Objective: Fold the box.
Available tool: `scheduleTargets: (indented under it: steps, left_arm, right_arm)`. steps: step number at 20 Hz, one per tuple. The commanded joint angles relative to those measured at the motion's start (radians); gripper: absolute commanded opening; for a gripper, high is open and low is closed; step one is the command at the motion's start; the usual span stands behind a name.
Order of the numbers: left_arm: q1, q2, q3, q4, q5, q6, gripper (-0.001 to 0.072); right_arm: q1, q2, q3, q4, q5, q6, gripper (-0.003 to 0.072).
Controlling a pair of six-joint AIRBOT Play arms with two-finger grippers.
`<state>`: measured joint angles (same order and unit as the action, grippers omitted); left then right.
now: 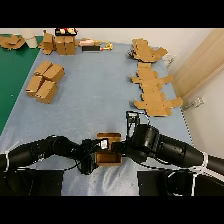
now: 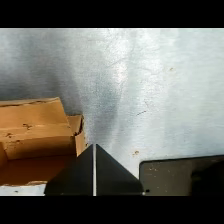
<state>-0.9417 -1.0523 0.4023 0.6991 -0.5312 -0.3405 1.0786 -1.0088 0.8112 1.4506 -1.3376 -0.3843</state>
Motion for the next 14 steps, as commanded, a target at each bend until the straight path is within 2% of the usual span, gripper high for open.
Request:
scheduleTargets:
  steps: [1, 3, 5, 6, 8, 10, 11, 12, 14]
  left_arm:
    - [0.000, 0.001, 0.000, 0.000, 0.000, 0.000, 0.0462]
    - [0.000, 0.001, 0.000, 0.000, 0.000, 0.000, 0.0462]
    - [0.000, 0.001, 0.000, 0.000, 0.000, 0.000, 0.0462]
    - [0.000, 0.001, 0.000, 0.000, 0.000, 0.000, 0.0463]
    - [0.000, 0.001, 0.000, 0.000, 0.000, 0.000, 0.0462]
    - [0.000, 0.001, 0.000, 0.000, 0.000, 0.000, 0.0462]
    - [0.000, 0.001, 0.000, 0.000, 0.000, 0.000, 0.0462]
    - [0.000, 0.001, 0.000, 0.000, 0.000, 0.000, 0.0462]
    - [0.000, 0.001, 0.000, 0.000, 0.000, 0.000, 0.0463]
  right_arm:
    - [-0.022, 0.014, -0.009, -0.015, -0.051, -0.027, 0.0004]
    - [-0.115, 0.023, -0.056, -0.004, 0.027, -0.127, 0.0002]
    - [-0.292, 0.037, -0.115, 0.104, 0.227, -0.285, 0.0002]
    - [-0.395, 0.037, -0.140, 0.205, 0.329, -0.404, 0.0002]
    - [-0.613, 0.027, -0.182, 0.574, 0.507, -0.819, 0.0001]
    - [-0.779, -0.032, -0.184, 1.012, 0.518, -1.268, 0.0002]
    - [-0.827, -0.082, -0.180, 1.165, 0.481, -1.423, 0.0002]
    - [-0.846, -0.133, -0.170, 1.231, 0.440, -1.506, 0.0001]
    - [-0.850, -0.234, -0.150, 1.255, 0.348, -1.582, 0.0002]
